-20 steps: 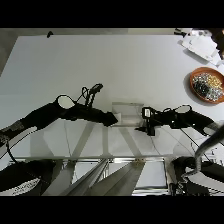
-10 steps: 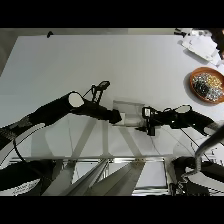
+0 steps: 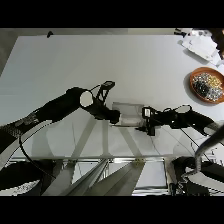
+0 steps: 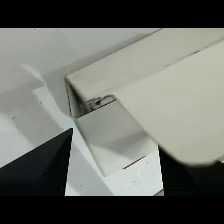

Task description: Fold the box and place the chain.

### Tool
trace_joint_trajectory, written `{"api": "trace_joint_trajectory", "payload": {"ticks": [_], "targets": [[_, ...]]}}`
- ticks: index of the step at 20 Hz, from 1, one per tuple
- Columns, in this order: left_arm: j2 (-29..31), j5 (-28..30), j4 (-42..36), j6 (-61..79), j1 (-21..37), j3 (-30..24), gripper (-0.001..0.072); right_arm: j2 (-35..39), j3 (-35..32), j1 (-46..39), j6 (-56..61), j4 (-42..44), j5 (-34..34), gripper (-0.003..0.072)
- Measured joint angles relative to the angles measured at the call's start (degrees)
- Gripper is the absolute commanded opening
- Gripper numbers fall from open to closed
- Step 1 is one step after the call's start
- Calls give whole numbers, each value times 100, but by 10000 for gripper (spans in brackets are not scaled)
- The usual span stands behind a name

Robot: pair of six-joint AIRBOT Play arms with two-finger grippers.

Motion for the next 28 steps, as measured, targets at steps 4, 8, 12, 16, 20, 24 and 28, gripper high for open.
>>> {"api": "trace_joint_trajectory", "payload": {"ticks": [4,8,12,16,20,24,28], "targets": [[-42,-105,389,-463,-136,118,570,0,0,0,0,0,0,292],[-328,-326,785,-973,-339,549,570,0,0,0,2,0,2,292],[-699,-811,1073,-1353,-496,1005,569,0,0,0,2,2,2,292],[-885,-1084,1320,-1749,-610,1266,559,0,0,0,2,2,2,292],[-1060,-1202,1449,-2118,-739,1434,554,0,0,0,2,2,2,292],[-1180,-1228,1510,-2632,-824,1484,373,0,0,0,2,2,2,292],[-1237,-1255,1572,-2944,-852,1495,373,0,0,0,2,2,2,292]]}}
